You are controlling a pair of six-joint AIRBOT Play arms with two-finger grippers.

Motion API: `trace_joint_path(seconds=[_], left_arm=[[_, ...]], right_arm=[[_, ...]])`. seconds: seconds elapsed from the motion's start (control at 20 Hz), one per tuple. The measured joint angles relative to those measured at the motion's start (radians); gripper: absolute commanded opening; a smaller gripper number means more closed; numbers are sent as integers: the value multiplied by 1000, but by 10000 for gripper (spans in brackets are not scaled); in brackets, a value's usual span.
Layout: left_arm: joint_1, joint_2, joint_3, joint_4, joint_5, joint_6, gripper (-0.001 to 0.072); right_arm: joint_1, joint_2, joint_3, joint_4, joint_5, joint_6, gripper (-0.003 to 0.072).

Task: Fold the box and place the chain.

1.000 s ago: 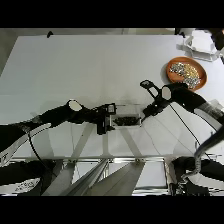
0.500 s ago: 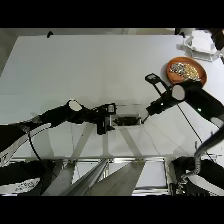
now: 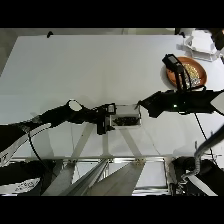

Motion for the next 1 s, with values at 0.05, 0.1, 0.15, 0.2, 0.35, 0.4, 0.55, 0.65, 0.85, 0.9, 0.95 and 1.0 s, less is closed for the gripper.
trace_joint_path(seconds=[0.05, 0.1, 0.15, 0.2, 0.35, 0.4, 0.55, 0.65, 0.85, 0.9, 0.95, 1.0], left_arm=[[0, 0, 0, 0, 0, 0, 412], [0, 0, 0, 0, 0, 0, 412], [0, 0, 0, 0, 0, 0, 412], [0, 0, 0, 0, 0, 0, 412], [0, 0, 0, 0, 0, 0, 412], [0, 0, 0, 0, 0, 0, 412], [0, 0, 0, 0, 0, 0, 412], [0, 0, 0, 0, 0, 0, 412], [0, 0, 0, 0, 0, 0, 412], [0, 0, 0, 0, 0, 0, 412], [0, 0, 0, 0, 0, 0, 412], [0, 0, 0, 0, 0, 0, 412]], right_arm=[[5, 8, 0, 27, -4, -8, 5], [13, 14, 0, 53, -8, -13, 5], [23, 19, 0, 72, -14, -16, 5], [37, 22, 0, 90, -20, -18, 6], [89, 26, 0, 95, -51, -21, 6], [105, 25, 0, 82, -63, -21, 6], [134, -7, 0, 34, -82, -15, 6], [143, -52, 0, 4, -86, -6, 7], [150, -184, 0, -26, -58, 3, 9], [152, -219, 0, -29, -50, 3, 9], [154, -250, 0, -33, -43, 3, 9], [159, -275, 0, -35, -42, 2, 20]])
